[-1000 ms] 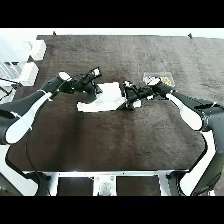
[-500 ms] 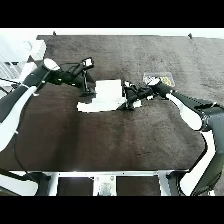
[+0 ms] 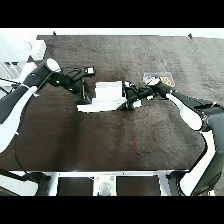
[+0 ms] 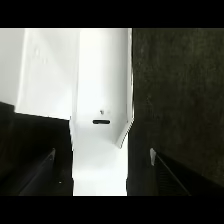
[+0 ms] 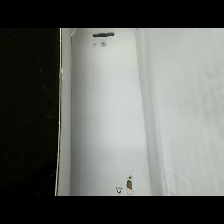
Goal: Fold the box and place the chain.
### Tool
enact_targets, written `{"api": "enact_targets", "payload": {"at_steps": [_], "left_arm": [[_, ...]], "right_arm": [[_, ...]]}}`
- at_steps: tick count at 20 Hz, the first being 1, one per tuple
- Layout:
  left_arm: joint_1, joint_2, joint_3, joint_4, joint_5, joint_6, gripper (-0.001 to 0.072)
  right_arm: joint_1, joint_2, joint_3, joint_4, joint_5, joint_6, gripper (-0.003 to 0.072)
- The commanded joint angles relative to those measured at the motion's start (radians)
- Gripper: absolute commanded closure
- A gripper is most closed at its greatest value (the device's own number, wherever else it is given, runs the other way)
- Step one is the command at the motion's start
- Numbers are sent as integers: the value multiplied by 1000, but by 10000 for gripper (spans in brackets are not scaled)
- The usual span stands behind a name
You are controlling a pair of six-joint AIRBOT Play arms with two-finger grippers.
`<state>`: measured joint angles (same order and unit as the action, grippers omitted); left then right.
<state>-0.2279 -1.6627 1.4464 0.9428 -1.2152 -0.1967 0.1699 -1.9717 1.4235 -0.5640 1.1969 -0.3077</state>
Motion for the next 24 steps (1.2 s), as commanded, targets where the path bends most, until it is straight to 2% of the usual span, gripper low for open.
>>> {"api": "enact_targets", "payload": {"at_steps": [1,6,10,14,19,24], "left_arm": [[-12,-27,-8,35,45,-40,39],[-10,-32,-58,53,98,-42,39],[-7,-32,-62,72,134,-38,39],[-7,-45,-63,57,153,108,38],[-7,-56,-63,-17,142,246,38],[-7,-79,-63,-58,116,258,38]], "right_arm": [[1,-1,0,0,0,0,231],[1,-1,0,0,0,0,231],[1,-1,0,0,0,0,232],[1,-1,0,0,1,0,231],[1,-1,0,0,0,0,231],[1,-1,0,0,1,0,231]]}}
